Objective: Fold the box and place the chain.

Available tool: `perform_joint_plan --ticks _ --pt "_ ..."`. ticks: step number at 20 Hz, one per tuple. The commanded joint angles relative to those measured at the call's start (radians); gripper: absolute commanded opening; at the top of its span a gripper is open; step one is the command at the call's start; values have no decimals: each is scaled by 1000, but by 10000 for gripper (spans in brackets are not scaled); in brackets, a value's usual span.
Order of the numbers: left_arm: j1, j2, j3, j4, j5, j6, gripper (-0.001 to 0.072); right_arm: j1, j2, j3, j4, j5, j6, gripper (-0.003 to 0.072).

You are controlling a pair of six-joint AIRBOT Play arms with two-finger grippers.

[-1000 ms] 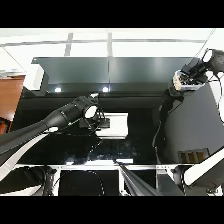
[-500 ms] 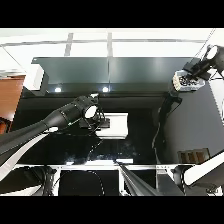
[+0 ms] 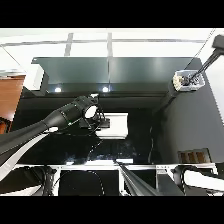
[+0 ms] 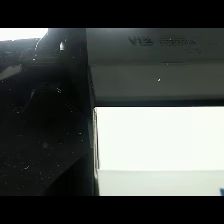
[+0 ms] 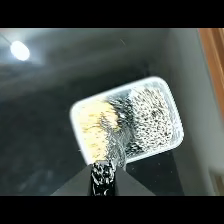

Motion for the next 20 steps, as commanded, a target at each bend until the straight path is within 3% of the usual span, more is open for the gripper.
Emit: perform_joint_plan --ticks 1,8,15,20 --pt "1 0 0 0 0 0 26 0 205 0 153 69 -61 12" --pt "1 0 0 1 0 1 26 117 465 -1 191 248 -66 11" --pt "1 0 0 1 0 1 26 207 477 -56 428 416 -79 12" --pt "1 0 0 1 -1 0 27 272 476 -151 475 370 -78 12"
